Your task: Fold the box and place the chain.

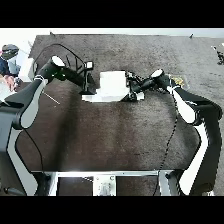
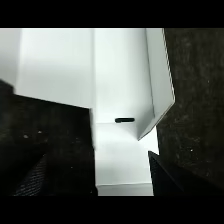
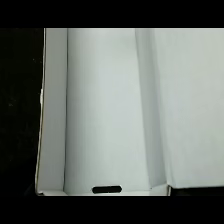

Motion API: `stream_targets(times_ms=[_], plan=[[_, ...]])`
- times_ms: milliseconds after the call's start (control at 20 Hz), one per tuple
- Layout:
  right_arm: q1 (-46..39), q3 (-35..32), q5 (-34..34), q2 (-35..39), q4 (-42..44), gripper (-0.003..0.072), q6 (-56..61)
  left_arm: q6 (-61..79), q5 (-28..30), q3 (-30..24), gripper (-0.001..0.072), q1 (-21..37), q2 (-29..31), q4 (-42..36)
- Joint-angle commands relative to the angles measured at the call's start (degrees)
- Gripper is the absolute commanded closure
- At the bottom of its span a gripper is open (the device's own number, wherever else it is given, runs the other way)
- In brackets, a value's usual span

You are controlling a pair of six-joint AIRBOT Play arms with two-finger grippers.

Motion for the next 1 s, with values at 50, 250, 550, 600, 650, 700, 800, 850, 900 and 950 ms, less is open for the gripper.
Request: stream_targets(times_ms=[50, 250, 550, 600, 650, 700, 800, 850, 900, 950], plan=[[0.0, 0.0, 0.0, 0.0, 0.0, 0.0279, 0.0, 2.4, 5.7, -4.5, 0.0039, -2.6, -0.2, 3.5], [0.0, 0.0, 0.0, 0.0, 0.0, 0.0279, 0.0, 2.4, 8.1, -5.8, 0.0040, -4.3, -0.2, 3.1], [0.0, 0.0, 0.0, 0.0, 0.0, 0.0279, 0.0, 2.4, 7.6, -5.7, 0.0041, -4.3, -0.2, 2.0], [0.0, 0.0, 0.0, 0.0, 0.0, 0.0279, 0.0, 2.4, 7.3, -5.7, 0.0042, -4.3, -0.2, 2.0], [0.0, 0.0, 0.0, 0.0, 0.0, 0.0279, 0.0, 2.1, 7.0, -5.7, 0.0106, -4.3, -0.2, 2.0], [0.0, 0.0, 0.0, 0.0, 0.0, 0.0279, 0.0, 2.0, 6.7, -5.7, 0.0245, -4.3, -0.2, 2.0], [0.0, 0.0, 0.0, 0.0, 0.0, 0.0279, 0.0, 1.9, 6.6, -5.7, 0.0254, -4.3, -0.2, 2.0], [0.0, 0.0, 0.0, 0.0, 0.0, 0.0279, 0.0, 1.9, 6.5, -5.7, 0.0254, -4.3, -0.2, 1.7], [0.0, 0.0, 0.0, 0.0, 0.0, 0.0279, 0.0, 1.9, 6.5, -5.7, 0.0254, -4.3, -0.2, 1.4], [0.0, 0.0, 0.0, 0.0, 0.0, 0.0279, 0.0, 1.9, 6.3, -5.7, 0.0255, -4.3, -0.2, 0.7]])
